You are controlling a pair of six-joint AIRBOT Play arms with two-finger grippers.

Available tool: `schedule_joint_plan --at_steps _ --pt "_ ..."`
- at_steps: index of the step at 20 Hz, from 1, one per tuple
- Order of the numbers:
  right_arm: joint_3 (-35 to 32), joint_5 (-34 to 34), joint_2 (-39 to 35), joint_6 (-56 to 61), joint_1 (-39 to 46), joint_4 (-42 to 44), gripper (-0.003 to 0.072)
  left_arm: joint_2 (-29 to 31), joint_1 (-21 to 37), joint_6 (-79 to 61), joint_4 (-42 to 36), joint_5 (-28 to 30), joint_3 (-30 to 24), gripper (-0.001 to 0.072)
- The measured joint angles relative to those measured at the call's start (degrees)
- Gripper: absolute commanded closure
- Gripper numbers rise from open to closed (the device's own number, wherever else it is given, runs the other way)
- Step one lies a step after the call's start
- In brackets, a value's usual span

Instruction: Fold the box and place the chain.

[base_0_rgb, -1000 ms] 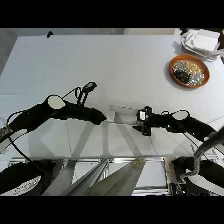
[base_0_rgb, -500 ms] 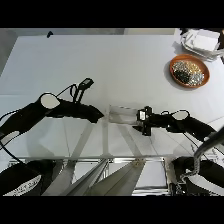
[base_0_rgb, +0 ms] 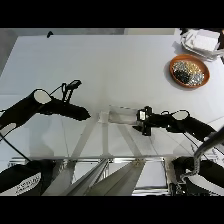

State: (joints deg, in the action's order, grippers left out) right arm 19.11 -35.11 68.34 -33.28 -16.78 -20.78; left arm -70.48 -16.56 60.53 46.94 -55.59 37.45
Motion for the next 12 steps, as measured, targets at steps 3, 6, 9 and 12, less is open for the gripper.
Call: schedule_joint_plan --at_steps 3,6,9,12 --pt "0.0 0.0 0.0 0.0 0.02 0.02 0.0345 -4.04 -2.14 -0.87 -2.69 2.27 0.0 0.0703" --pt "0.0 0.0 0.0 0.0 0.0 0.0 0.0345 -6.27 -4.17 -2.4 -5.84 4.63 0.04 0.07" --pt "0.0 0.0 0.0 0.0 0.0 0.02 0.0345 -7.1 -5.11 -3.39 -7.72 5.97 0.04 0.07" --pt "0.0 0.0 0.0 0.0 0.0 0.02 0.0345 -7.28 -5.51 -3.85 -8.59 6.62 0.04 0.0699"
